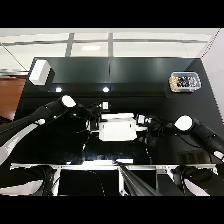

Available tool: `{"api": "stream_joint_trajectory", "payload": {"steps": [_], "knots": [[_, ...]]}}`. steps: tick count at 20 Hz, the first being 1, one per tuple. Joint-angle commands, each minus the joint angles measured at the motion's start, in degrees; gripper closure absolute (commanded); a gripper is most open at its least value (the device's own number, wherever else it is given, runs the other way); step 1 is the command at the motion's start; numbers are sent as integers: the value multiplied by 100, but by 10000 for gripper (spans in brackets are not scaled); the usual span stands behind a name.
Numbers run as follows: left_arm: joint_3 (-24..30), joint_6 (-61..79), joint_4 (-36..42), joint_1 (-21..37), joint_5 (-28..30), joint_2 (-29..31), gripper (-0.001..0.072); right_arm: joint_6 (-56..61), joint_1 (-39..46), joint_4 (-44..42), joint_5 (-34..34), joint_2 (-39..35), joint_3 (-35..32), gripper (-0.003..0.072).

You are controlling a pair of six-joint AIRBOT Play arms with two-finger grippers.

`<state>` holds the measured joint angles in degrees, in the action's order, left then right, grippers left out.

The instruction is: Fold the box and place the chain.

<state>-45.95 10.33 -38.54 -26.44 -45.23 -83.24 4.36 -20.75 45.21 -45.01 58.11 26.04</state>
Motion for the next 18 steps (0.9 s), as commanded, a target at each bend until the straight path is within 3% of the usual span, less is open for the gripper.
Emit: {"api": "stream_joint_trajectory", "payload": {"steps": [1, 8, 18], "knots": [[4, -4, 0, 0, 0, -4, 684, -293, -358, -44, 452, 151, -35, -25], [4, -4, 2, 0, -2, -4, 684, -535, -435, -1115, 645, 199, 28, -25], [4, -4, 0, 0, -2, -4, 684, -785, -350, -743, 844, 199, 579, -25]]}}
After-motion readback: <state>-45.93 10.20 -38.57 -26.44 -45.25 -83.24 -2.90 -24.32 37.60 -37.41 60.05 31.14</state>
